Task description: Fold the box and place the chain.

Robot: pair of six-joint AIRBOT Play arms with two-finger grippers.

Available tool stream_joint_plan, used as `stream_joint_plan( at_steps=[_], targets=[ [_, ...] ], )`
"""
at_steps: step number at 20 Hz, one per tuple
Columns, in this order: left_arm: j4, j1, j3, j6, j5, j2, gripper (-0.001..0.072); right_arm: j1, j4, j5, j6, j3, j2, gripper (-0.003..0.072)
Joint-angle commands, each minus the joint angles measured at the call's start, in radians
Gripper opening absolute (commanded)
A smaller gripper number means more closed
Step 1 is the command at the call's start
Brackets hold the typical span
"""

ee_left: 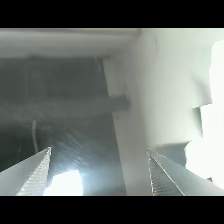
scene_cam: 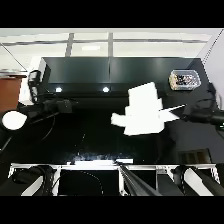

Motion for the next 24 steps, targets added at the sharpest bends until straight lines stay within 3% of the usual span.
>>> stream_joint_plan(
  at_steps=[1, 6, 8, 11, 13, 16, 22, 24],
  targets=[
    [-0.071, -0.093, 0.0, -0.01, -0.013, -0.082, 0.0707, 0.213, 0.006, -0.097, -0.059, -0.117, 0.166, 0.0036],
    [-0.367, -0.097, 0.0, 0.142, -0.079, -0.294, 0.0707, 0.391, 0.002, -0.317, -0.134, -0.239, 0.256, 0.0036],
    [-0.565, -0.093, 0.0, 0.34, -0.131, -0.385, 0.0707, 0.43, 0.002, -0.337, -0.134, -0.246, 0.256, 0.0036],
    [-0.893, -0.064, 0.001, 0.684, -0.3, -0.54, 0.0707, 0.449, 0.002, -0.343, -0.134, -0.246, 0.256, 0.0036],
    [-1.018, -0.063, 0.005, 0.847, -0.348, -0.61, 0.0707, 0.45, 0.002, -0.343, -0.134, -0.246, 0.256, 0.0036],
    [-1.008, -0.092, 0.057, 0.896, -0.376, -0.69, 0.0707, 0.45, 0.002, -0.342, -0.132, -0.246, 0.256, 0.0036],
    [-0.862, -0.121, 0.201, 0.996, -0.655, -0.869, 0.0682, 0.45, 0.002, -0.343, -0.129, -0.246, 0.256, 0.0036],
    [-0.782, -0.122, 0.23, 0.985, -0.647, -0.885, 0.0594, 0.45, 0.001, -0.343, -0.122, -0.246, 0.256, 0.0036]
  ],
)
